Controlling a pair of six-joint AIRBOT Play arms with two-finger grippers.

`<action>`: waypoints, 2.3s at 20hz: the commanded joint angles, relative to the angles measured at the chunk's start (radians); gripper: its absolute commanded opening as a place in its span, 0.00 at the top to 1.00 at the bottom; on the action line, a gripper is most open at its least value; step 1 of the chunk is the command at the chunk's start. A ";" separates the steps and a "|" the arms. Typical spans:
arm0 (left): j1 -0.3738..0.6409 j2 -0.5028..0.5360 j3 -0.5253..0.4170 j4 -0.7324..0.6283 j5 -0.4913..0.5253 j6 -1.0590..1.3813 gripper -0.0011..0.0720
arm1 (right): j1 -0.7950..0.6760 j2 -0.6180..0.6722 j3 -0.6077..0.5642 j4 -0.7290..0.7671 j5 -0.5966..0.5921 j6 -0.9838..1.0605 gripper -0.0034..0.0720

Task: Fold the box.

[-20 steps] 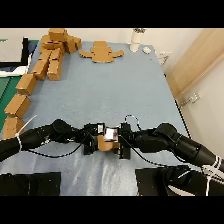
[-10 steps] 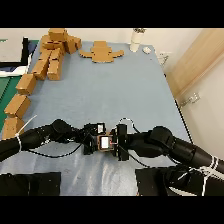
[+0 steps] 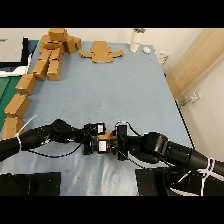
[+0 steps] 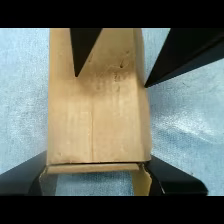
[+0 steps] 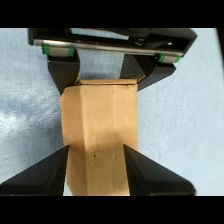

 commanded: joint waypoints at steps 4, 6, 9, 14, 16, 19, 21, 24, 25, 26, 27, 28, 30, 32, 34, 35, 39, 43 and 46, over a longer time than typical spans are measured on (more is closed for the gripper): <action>0.001 0.000 0.000 0.000 0.000 0.000 0.15 | 0.027 0.015 -0.001 -0.035 0.011 0.041 0.38; 0.001 0.000 0.000 0.000 0.000 0.001 0.15 | 0.034 0.020 -0.001 -0.035 0.004 0.053 0.38; 0.001 0.000 0.000 0.000 0.000 0.000 0.14 | 0.034 0.023 0.000 -0.035 -0.005 0.061 0.42; 0.001 0.000 0.000 0.000 0.000 0.000 0.15 | 0.034 0.022 0.000 -0.035 -0.005 0.068 0.51; 0.001 0.000 0.000 0.000 0.000 0.000 0.14 | 0.034 0.023 0.001 -0.035 -0.005 0.087 0.49; 0.001 0.000 0.000 0.000 0.000 0.000 0.15 | 0.034 0.022 0.001 -0.027 -0.005 0.094 0.45; 0.001 0.000 0.000 0.000 0.000 0.000 0.15 | 0.034 0.022 0.001 -0.027 -0.005 0.094 0.45; 0.001 0.000 0.000 0.000 0.000 0.000 0.15 | 0.034 0.022 0.001 -0.026 -0.004 0.094 0.45; 0.001 0.000 0.000 0.000 0.000 0.000 0.14 | 0.034 0.022 0.001 -0.026 -0.004 0.094 0.45; 0.001 0.000 0.000 0.000 0.000 0.000 0.14 | 0.034 0.022 0.001 -0.026 -0.004 0.094 0.45; 0.001 0.000 0.000 0.000 0.000 0.000 0.15 | 0.034 0.022 0.001 -0.026 -0.004 0.094 0.45; 0.001 0.000 0.000 0.000 0.000 0.000 0.14 | 0.034 0.022 0.001 -0.026 -0.004 0.094 0.45; 0.001 0.000 0.000 0.000 0.000 0.000 0.14 | 0.034 0.021 0.001 -0.026 -0.004 0.094 0.45; 0.001 0.000 0.000 0.000 0.000 0.000 0.14 | 0.034 0.021 0.001 -0.026 -0.005 0.094 0.45; 0.001 0.000 0.000 0.000 0.000 0.000 0.15 | 0.034 0.021 0.001 -0.026 -0.005 0.094 0.45; 0.001 0.000 0.000 0.000 0.000 0.000 0.14 | 0.034 0.021 0.001 -0.025 -0.005 0.094 0.45; 0.001 0.000 0.000 0.000 0.001 0.000 0.15 | 0.034 0.021 0.001 -0.023 -0.005 0.094 0.45; 0.001 0.000 0.000 0.000 0.002 0.000 0.15 | 0.034 0.021 0.001 -0.023 -0.004 0.094 0.45; 0.001 0.000 0.000 0.000 0.002 0.000 0.15 | 0.034 0.021 0.014 -0.023 -0.007 0.095 0.45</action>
